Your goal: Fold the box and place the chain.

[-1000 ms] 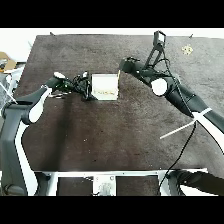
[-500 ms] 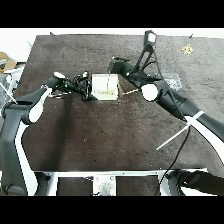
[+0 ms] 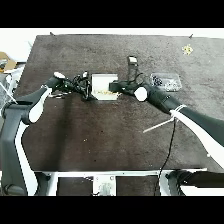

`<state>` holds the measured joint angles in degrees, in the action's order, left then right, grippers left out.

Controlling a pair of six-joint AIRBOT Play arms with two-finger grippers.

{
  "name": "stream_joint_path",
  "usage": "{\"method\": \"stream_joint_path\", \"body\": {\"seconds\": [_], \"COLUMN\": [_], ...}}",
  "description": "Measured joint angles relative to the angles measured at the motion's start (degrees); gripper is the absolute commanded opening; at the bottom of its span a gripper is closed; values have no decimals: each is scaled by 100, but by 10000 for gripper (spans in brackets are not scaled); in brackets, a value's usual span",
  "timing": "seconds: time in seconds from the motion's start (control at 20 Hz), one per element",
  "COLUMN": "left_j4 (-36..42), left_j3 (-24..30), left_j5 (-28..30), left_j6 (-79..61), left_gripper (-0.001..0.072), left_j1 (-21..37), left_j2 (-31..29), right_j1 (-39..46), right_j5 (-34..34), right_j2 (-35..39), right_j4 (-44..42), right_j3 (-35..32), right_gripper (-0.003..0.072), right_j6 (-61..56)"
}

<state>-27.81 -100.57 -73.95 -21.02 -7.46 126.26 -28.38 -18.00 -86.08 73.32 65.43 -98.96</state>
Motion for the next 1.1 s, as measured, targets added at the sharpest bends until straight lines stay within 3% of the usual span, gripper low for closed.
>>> {"method": "stream_joint_path", "body": {"seconds": [0.4,0.75,1.0,1.05,1.1], "left_j4": [-2,-2,-2,-2,-2], "left_j3": [0,0,0,0,0], "left_j5": [0,0,0,0,0], "left_j6": [0,0,0,0,0], "left_gripper": [391,391,391,391,391], "left_j1": [0,0,0,0,0], "left_j2": [0,0,0,0,0], "right_j1": [1495,1683,1526,1497,1473], "right_j5": [-1086,-1563,-1641,-1624,-1617], "right_j2": [-673,-1473,-1759,-1814,-1871], "right_j4": [68,-358,-514,-533,-527], "right_j3": [203,1060,1327,1362,1392], "right_gripper": [264,264,263,228,69], "right_j6": [-2,-22,-164,-210,-240]}}
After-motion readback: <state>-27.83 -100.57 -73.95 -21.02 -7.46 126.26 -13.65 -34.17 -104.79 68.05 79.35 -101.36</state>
